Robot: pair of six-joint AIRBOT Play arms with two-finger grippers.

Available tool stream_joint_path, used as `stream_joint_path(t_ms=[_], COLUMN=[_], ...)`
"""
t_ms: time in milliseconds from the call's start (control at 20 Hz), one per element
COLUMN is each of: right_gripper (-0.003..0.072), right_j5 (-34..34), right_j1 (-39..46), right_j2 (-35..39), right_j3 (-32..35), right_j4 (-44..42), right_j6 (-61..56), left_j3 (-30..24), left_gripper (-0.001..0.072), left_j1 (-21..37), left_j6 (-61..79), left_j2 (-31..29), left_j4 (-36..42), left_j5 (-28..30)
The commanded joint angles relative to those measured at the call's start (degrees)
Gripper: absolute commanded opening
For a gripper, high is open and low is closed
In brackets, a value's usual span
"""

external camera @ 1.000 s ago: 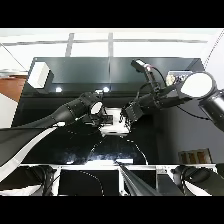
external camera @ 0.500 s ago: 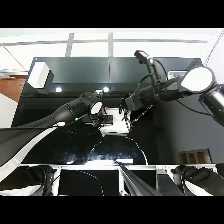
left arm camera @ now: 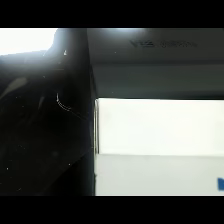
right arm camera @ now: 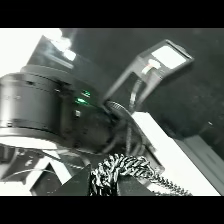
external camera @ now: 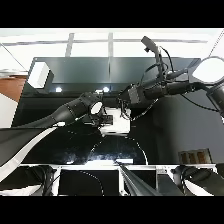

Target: Fold the box and place the chain.

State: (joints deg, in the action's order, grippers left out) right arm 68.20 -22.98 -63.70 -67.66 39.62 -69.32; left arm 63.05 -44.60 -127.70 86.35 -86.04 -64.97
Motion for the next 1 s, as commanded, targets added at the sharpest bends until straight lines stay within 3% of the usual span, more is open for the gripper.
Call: stream_joint_path(t_ms=[0,400,650,700,750,800,950], right_gripper=[0.0035,0.0035,0.0036,0.0158,0.0476,0.0551,0.0551], right_j5=[0.3,4.5,2.1,1.8,2.0,2.1,3.0], right_j1=[0.1,-0.1,-0.7,-0.9,-1.2,-1.2,2.8], right_j2=[0.0,0.0,0.0,0.0,0.0,0.0,0.8], right_j3=[-0.1,2.8,8.1,8.9,9.0,9.0,9.0], right_j4=[-2.4,2.1,7.9,7.9,8.7,9.5,10.7], right_j6=[0.8,0.6,-2.0,-2.6,-3.4,-3.4,-3.3], left_j3=[0.0,0.0,0.0,0.0,0.0,0.0,0.0], left_gripper=[0.0028,0.0029,0.0028,0.0028,0.0029,0.0028,0.0028], left_j1=[0.0,0.0,0.0,0.0,0.0,0.0,0.0], left_j6=[0.0,0.0,0.0,0.0,0.0,0.0,0.0], left_j2=[-0.1,-0.1,-0.1,-0.1,-0.1,-0.1,-0.1], left_j4=[0.0,0.0,0.0,0.0,0.0,0.0,-0.1], left_j5=[-0.1,-0.1,0.0,0.0,0.0,0.0,0.0])
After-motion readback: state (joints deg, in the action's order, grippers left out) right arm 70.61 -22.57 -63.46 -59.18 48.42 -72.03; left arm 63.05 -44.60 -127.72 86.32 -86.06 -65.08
